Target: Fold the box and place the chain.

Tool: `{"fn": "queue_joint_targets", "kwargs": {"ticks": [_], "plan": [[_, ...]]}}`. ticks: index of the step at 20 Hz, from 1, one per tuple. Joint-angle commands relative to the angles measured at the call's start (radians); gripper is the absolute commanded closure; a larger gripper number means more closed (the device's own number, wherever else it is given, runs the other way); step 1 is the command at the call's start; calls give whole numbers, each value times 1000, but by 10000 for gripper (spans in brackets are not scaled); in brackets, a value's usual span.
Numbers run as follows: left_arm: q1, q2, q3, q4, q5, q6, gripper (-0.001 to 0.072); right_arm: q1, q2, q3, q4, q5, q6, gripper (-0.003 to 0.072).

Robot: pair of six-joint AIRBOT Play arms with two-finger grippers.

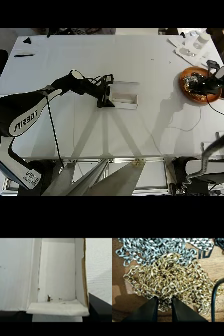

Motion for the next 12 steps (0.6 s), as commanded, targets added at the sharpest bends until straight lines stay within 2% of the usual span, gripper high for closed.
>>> {"fn": "queue_joint_targets", "kwargs": {"ticks": [1,8,12], "plan": [[0,0,0,0,0,0,453,0,29,0,4,38,-35,678],[0,0,0,0,0,0,453,16,255,0,19,178,-146,679],[0,0,0,0,0,0,453,54,357,-1,124,230,-150,681]]}}
